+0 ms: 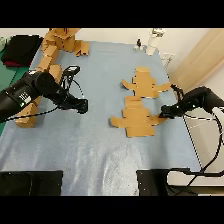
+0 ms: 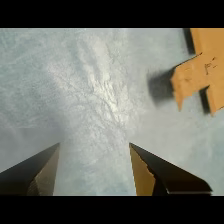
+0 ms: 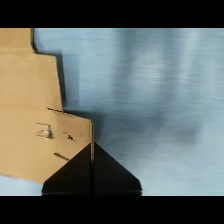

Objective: Fold the box.

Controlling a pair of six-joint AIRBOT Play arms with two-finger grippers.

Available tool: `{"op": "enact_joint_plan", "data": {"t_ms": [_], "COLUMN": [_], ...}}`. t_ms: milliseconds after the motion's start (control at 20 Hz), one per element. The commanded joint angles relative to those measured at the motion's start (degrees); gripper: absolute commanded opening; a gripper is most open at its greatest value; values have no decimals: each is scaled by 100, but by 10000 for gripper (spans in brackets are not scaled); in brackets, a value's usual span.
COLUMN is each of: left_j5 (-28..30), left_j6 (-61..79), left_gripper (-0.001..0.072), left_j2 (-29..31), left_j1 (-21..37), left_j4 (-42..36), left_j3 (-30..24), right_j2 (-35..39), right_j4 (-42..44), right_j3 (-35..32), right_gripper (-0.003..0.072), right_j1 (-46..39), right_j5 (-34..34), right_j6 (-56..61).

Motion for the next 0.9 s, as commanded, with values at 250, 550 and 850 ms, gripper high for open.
{"op": "enact_joint_plan", "data": {"t_ms": [250, 550, 850], "left_j5": [-1113, -1519, -1519], "left_j6": [1075, 2780, 3386], "left_gripper": [647, 647, 647], "left_j2": [-9, -138, -699], "left_j1": [494, 2247, 2815], "left_j4": [-1342, -3368, -3591], "left_j3": [-352, -1272, -1537], "right_j2": [1683, 3333, 4041], "right_j4": [1534, 1781, 1840], "right_j3": [-1873, -3348, -3987], "right_gripper": [3, 2, 3], "right_j1": [1681, 3108, 4701], "right_j5": [741, 1871, 3364], "right_j6": [916, 1405, 1589]}}
